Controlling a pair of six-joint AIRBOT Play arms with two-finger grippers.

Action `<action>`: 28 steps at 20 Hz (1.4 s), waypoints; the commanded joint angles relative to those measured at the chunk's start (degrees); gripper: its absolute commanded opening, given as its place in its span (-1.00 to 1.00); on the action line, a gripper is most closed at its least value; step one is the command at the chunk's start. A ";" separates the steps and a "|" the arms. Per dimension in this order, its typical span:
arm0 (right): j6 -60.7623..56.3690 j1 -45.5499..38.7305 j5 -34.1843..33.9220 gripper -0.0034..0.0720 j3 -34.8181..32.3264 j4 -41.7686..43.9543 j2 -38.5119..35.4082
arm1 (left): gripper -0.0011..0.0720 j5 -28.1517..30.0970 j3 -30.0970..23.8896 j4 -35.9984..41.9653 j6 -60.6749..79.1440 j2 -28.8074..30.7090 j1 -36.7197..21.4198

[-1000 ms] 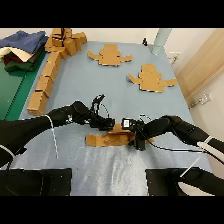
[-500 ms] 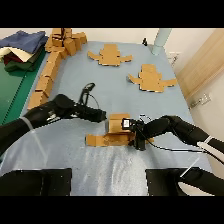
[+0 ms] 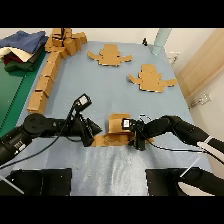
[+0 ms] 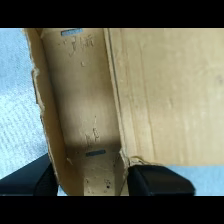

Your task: Fold the box.

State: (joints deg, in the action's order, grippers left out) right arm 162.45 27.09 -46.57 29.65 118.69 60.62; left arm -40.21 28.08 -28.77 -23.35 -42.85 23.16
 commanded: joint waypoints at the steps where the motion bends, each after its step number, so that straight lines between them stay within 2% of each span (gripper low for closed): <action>1: 0.00 0.02 0.02 0.44 0.04 0.02 0.02 | 0.92 0.50 -1.27 0.02 11.89 1.31 2.62; 9: 0.00 0.02 0.02 0.44 0.02 0.02 0.02 | 0.92 2.29 -1.18 0.00 28.48 -14.34 0.79; 17: 0.00 0.02 0.02 0.44 0.04 0.02 0.02 | 0.92 2.73 -0.02 1.09 29.94 -19.63 2.80; 19: 0.00 0.02 0.02 0.44 0.04 0.02 0.02 | 0.91 2.80 1.03 3.54 29.81 -21.29 3.58; 20: 0.00 0.02 0.02 0.44 0.02 0.02 0.02 | 0.70 2.97 1.53 4.50 29.81 -21.97 3.74; 21: 0.00 0.02 0.02 0.44 0.02 0.02 0.02 | 0.32 3.28 2.05 4.79 29.81 -22.58 3.96; 22: 0.00 0.02 0.02 0.44 0.02 0.02 0.02 | 0.22 3.37 2.47 4.81 29.81 -22.91 4.02; 23: 0.00 0.02 0.02 0.44 0.02 0.02 0.02 | 0.22 3.43 2.58 4.83 29.81 -22.95 4.02; 24: 0.00 0.02 0.02 0.44 0.04 0.02 0.02 | 0.04 3.56 2.58 4.96 29.81 -22.95 4.04; 25: 0.00 0.02 0.02 0.44 0.04 0.00 0.02 | -0.24 3.54 2.58 4.98 29.81 -22.93 4.04; 26: 0.00 0.02 0.02 0.44 0.02 0.02 0.02 | -0.36 3.58 2.58 5.70 29.79 -22.95 4.20; 28: 0.00 0.02 0.02 0.44 0.02 0.02 0.02 | -0.36 3.65 2.58 6.91 29.81 -22.95 5.14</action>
State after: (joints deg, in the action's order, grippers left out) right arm 162.47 27.09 -46.57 29.67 118.69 60.62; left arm -36.73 30.46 -23.53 6.42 -65.58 27.53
